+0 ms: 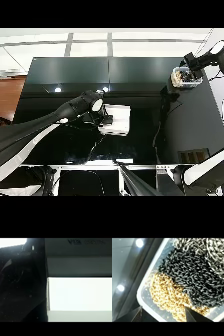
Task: Fold the box and place the chain.
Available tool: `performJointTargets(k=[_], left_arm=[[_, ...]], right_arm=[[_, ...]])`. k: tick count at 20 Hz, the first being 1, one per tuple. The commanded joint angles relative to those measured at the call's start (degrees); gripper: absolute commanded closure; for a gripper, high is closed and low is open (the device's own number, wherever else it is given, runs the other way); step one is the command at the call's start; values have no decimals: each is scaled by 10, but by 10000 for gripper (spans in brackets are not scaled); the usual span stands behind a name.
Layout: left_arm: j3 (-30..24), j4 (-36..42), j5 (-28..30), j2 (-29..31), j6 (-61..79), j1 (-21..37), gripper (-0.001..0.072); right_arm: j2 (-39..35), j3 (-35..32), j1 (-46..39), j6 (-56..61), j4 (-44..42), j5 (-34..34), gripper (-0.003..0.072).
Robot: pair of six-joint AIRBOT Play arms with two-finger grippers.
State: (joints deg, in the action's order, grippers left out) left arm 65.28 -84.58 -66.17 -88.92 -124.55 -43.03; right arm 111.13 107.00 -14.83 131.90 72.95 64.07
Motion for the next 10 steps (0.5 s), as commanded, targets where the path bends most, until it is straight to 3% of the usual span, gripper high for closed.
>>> performJointTargets(k=[1,10], left_arm=[[0,0,1,0,0,0,678],[0,0,1,0,0,0,679]], right_arm=[[19,9,0,10,-11,9,105],[50,9,7,-16,-7,-5,134]])
